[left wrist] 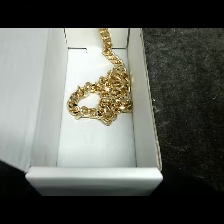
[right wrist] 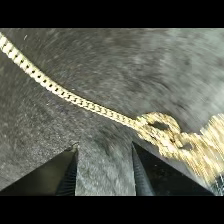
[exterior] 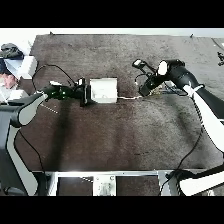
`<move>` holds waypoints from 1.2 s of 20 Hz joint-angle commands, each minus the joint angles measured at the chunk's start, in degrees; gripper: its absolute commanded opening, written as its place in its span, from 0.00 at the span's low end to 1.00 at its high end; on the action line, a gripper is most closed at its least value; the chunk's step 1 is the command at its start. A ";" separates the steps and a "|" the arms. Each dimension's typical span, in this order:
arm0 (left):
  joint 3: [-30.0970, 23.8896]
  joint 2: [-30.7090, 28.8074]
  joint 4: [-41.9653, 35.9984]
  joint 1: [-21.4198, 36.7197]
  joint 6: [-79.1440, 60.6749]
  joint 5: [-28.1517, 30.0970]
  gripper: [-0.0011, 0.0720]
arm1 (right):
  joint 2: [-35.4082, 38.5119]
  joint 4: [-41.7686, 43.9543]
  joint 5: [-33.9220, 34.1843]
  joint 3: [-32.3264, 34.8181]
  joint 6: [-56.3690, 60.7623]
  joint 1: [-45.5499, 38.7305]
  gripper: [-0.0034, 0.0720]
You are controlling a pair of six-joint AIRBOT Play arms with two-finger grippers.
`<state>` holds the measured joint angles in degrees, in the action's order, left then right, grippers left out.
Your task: Fold the box and place the chain.
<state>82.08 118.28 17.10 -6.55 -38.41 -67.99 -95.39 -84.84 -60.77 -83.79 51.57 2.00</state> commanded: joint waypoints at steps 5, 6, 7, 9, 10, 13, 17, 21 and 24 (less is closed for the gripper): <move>-0.02 0.00 0.00 0.04 0.00 0.02 0.41 | -7.21 5.64 2.10 -1.11 -22.05 -1.99 0.57; 0.00 0.00 0.02 0.04 -0.02 0.00 0.41 | -8.13 5.90 1.92 -2.14 -22.08 -2.19 0.57; -0.02 0.00 0.02 0.04 -0.02 0.00 0.40 | -8.92 7.17 1.36 -3.19 -22.88 -2.34 0.57; -0.02 0.00 0.02 0.04 0.00 0.00 0.41 | -10.01 9.94 0.33 -5.31 -25.29 -2.82 0.57; 0.00 0.00 0.02 0.04 0.00 0.00 0.41 | -10.40 9.92 -0.28 -6.16 -25.55 -3.08 0.57; 0.00 0.00 0.02 0.04 -0.02 0.00 0.41 | -12.20 10.34 -3.78 -7.54 -28.11 -4.46 0.57; 0.00 0.00 0.02 0.04 -0.02 0.02 0.41 | -14.12 10.60 -5.68 -7.50 -29.62 -5.29 0.56; -0.02 0.00 0.02 0.04 -0.02 0.00 0.41 | -13.75 10.60 -5.84 -7.54 -29.92 -5.16 0.18; -0.02 0.00 0.02 0.04 0.00 0.00 0.41 | -9.46 13.94 -8.68 -7.52 -29.90 -5.16 0.03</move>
<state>82.08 118.28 17.10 -6.55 -38.41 -67.99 -107.68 -73.82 -67.85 -91.02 21.98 -3.09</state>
